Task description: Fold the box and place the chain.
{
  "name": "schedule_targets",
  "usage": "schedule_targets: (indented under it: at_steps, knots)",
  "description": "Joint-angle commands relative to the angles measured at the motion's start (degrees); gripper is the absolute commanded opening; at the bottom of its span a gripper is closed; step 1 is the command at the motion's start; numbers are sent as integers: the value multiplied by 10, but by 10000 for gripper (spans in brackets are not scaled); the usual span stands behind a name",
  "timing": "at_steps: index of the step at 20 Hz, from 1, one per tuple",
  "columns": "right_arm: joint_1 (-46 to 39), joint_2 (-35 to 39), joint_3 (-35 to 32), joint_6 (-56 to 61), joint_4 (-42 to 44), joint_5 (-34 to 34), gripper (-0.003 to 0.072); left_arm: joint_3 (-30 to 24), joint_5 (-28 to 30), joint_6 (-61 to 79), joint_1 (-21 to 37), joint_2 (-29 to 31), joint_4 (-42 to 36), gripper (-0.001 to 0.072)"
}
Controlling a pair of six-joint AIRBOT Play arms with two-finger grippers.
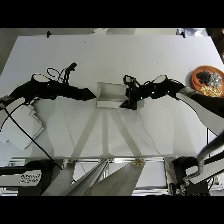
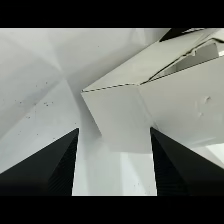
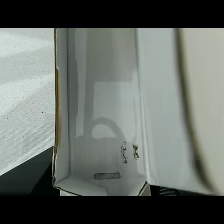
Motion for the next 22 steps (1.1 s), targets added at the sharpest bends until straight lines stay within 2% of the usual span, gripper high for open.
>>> schedule_targets:
  at_steps: [1, 3, 5, 8, 12, 14, 16, 20, 22]
  knots:
    - [0, 0, 0, 1, 0, -1, 367, 0, -8, 27, 0, -1, -10, 509]
    - [0, 0, 0, 1, 0, -1, 367, 0, -7, 24, 0, -1, 18, 504]
    - [0, 0, 0, 1, 0, -1, 367, 0, -7, 15, 1, -1, 60, 453]
    - [0, 0, 0, 1, 0, -1, 367, 0, -8, -13, 4, 0, 109, 452]
    - [0, 0, 0, 1, 0, -1, 367, 0, -12, -13, 11, 7, 105, 434]
    - [0, 0, 0, 1, 0, -1, 367, 0, -11, -8, 12, 14, 105, 388]
    - [0, 0, 0, 1, 0, -1, 367, 0, -11, 2, 12, 19, 98, 389]
    - [0, 0, 0, 1, 0, -1, 367, 0, -23, 45, 12, 22, 59, 402]
    - [0, 0, 0, 1, 0, -1, 367, 0, -37, 67, 12, 21, 40, 527]
